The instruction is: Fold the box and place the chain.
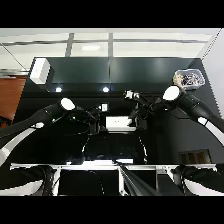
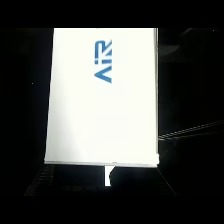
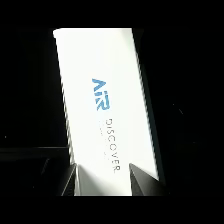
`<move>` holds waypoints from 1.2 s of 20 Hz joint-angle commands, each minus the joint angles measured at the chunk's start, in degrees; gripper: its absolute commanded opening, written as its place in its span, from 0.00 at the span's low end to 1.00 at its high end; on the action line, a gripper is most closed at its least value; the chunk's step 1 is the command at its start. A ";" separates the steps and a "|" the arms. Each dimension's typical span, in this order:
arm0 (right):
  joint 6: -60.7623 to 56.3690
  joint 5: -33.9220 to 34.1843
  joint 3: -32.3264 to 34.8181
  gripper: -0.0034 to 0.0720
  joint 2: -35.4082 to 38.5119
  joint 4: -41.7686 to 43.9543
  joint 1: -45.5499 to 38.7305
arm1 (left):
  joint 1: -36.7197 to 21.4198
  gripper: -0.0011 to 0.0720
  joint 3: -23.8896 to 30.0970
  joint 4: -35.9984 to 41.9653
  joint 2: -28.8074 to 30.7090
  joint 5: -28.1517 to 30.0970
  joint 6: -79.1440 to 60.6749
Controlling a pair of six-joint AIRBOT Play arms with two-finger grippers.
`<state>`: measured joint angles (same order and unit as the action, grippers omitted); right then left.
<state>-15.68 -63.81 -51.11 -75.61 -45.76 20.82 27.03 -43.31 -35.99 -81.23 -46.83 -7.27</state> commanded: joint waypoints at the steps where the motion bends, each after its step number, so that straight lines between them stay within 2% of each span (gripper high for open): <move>1: 0.04 -0.39 0.00 0.54 -0.13 -1.01 0.00 | 0.00 0.64 0.00 0.00 0.04 0.07 -0.02; 4: -0.83 -2.69 -0.20 0.54 0.63 -0.83 -0.13 | -0.02 0.64 0.00 0.00 0.04 0.04 -0.02; 8: -14.43 -8.15 -2.19 0.54 4.57 -0.61 -2.97 | -0.02 0.64 0.00 0.00 0.04 0.02 -0.02; 9: -20.17 -10.14 -2.19 0.45 5.57 -0.59 -4.68 | -0.02 0.64 0.00 0.00 0.04 0.02 -0.02; 10: -25.53 -13.18 -2.03 0.10 5.86 -0.35 -6.40 | 0.00 0.64 0.00 0.00 0.04 0.02 -0.02; 12: -29.33 -17.77 1.16 0.07 5.86 4.66 -9.64 | -0.02 0.64 0.00 0.00 0.04 0.04 -0.02; 13: -29.31 -17.59 3.89 0.07 5.86 9.57 -10.56 | -0.02 0.64 0.00 0.00 0.04 0.02 -0.02; 16: -29.33 -10.36 12.63 0.07 5.03 27.28 -10.36 | -0.02 0.64 0.00 0.00 0.04 0.04 -0.02; 17: -29.35 -7.34 14.27 0.07 4.59 30.21 -9.64 | -0.02 0.64 0.00 0.02 0.04 0.02 -0.02; 21: -34.25 5.60 15.82 0.07 4.09 28.44 -6.03 | -0.02 0.64 0.00 0.02 0.04 -0.02 0.00; 24: -36.85 9.03 15.82 0.07 4.09 24.50 -5.81 | -0.02 0.64 0.00 0.02 0.04 -0.04 0.00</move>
<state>-49.06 -60.62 -36.05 -71.42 -19.68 14.28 27.03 -43.31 -35.94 -81.23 -46.83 -7.27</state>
